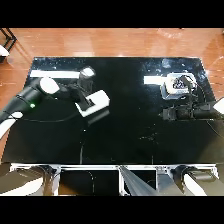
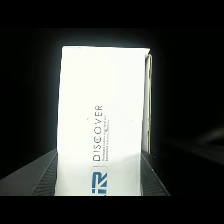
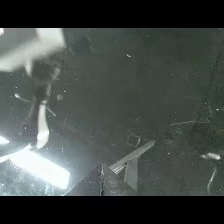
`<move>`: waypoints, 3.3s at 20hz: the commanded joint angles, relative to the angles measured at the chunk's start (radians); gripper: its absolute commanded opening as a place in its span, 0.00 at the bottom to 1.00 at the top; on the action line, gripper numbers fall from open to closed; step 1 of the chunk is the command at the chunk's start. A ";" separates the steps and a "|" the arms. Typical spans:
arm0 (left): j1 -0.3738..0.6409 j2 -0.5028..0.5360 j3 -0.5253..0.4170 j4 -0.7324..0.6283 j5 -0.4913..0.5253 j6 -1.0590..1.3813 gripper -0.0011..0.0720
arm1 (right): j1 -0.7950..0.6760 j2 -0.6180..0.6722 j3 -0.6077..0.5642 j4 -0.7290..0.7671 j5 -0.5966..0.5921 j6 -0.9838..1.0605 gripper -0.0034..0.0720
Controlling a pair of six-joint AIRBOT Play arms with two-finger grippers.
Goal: Fold the box and place the chain.
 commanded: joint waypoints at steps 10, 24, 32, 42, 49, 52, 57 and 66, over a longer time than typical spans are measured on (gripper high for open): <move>0.626 -0.303 0.400 -0.006 0.014 -0.046 0.51 | 0.000 0.000 0.000 0.009 -0.013 0.001 0.07; 0.686 -0.557 0.695 0.049 0.050 -0.192 0.89 | 0.000 0.000 0.000 0.040 -0.039 0.120 0.07; 0.679 -0.437 1.066 0.053 -0.453 -0.595 0.04 | 0.000 0.004 0.187 -0.008 0.020 0.085 0.07; 0.272 0.399 0.269 0.204 -0.260 -0.859 0.04 | -0.075 0.306 0.230 -0.367 0.061 0.224 0.07; 0.006 0.751 -0.299 0.494 -0.195 -1.119 0.04 | -0.083 0.317 -0.011 -0.388 -0.034 0.223 0.07; 0.006 0.790 -0.329 0.493 -0.234 -1.118 0.04 | -0.083 0.317 -0.011 -0.393 -0.028 0.224 0.07; 0.007 0.792 -0.333 0.500 -0.241 -1.113 0.04 | -0.083 0.317 -0.011 -0.393 -0.028 0.224 0.07; 0.007 0.792 -0.332 0.513 -0.240 -1.111 0.04 | -0.083 0.317 -0.011 -0.393 -0.028 0.224 0.07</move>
